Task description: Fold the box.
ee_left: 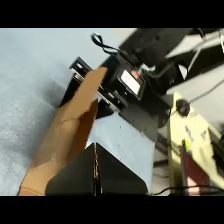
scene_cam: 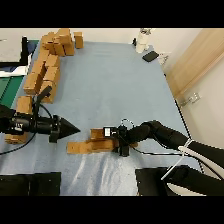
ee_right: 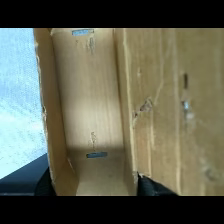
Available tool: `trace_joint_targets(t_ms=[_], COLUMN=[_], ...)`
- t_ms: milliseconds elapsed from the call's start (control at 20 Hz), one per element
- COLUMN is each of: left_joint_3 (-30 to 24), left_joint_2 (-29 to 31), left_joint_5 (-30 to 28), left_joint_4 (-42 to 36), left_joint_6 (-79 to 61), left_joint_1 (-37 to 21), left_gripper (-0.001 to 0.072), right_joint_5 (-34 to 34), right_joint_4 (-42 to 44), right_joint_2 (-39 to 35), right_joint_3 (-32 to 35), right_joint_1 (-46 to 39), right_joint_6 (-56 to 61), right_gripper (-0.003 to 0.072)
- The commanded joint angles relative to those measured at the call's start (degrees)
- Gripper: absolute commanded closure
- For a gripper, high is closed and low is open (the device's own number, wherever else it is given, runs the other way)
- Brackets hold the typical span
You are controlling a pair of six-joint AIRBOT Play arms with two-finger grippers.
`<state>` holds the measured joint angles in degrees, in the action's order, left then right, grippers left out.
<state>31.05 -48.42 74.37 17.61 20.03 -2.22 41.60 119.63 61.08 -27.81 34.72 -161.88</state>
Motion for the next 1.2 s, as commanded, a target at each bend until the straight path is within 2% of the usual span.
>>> trace_joint_targets(t_ms=[0,50,100,300,350,550,650,750,950,1150], left_joint_3=[-1.01,-2.89,-5.46,-17.11,-18.58,-19.43,-19.39,-19.19,-17.31,-14.78], left_joint_2=[3.28,4.26,5.20,9.73,10.34,10.56,10.47,8.61,1.51,-2.56], left_joint_5=[-2.03,-3.50,-6.47,-21.57,-25.42,-35.47,-38.29,-41.27,-40.79,-40.33], left_joint_4=[3.17,1.81,-0.17,-3.96,-5.20,-1.22,3.10,3.87,3.85,3.58], left_joint_6=[-6.14,-9.68,-12.09,-23.69,-26.69,-29.81,-31.04,-31.08,-31.21,-31.21], left_joint_1=[2.73,2.97,3.61,9.05,10.56,17.73,21.70,24.76,26.16,26.16], left_gripper=[0.0671,0.0382,0.0175,0.0134,0.0011,0.0011,0.0011,0.0011,0.0012,0.0012], right_joint_5=[-0.02,0.00,0.02,0.00,0.00,0.00,0.00,0.00,-0.02,0.00], right_joint_4=[-0.11,-0.07,-0.11,-0.11,-0.11,-0.11,-0.11,-0.13,-0.13,-0.13], right_joint_2=[0.04,0.04,0.02,0.02,0.04,0.04,0.04,0.04,0.04,0.04], right_joint_3=[0.02,0.02,0.02,0.02,0.02,0.02,0.02,0.02,0.02,0.02], right_joint_1=[-0.02,0.00,0.00,0.00,0.00,0.00,0.00,0.00,0.00,0.00], right_joint_6=[0.04,0.02,0.02,0.04,0.04,0.02,0.02,0.02,0.04,0.04], right_gripper=[0.0165,0.0164,0.0165,0.0164,0.0165,0.0165,0.0165,0.0165,0.0164,0.0165])
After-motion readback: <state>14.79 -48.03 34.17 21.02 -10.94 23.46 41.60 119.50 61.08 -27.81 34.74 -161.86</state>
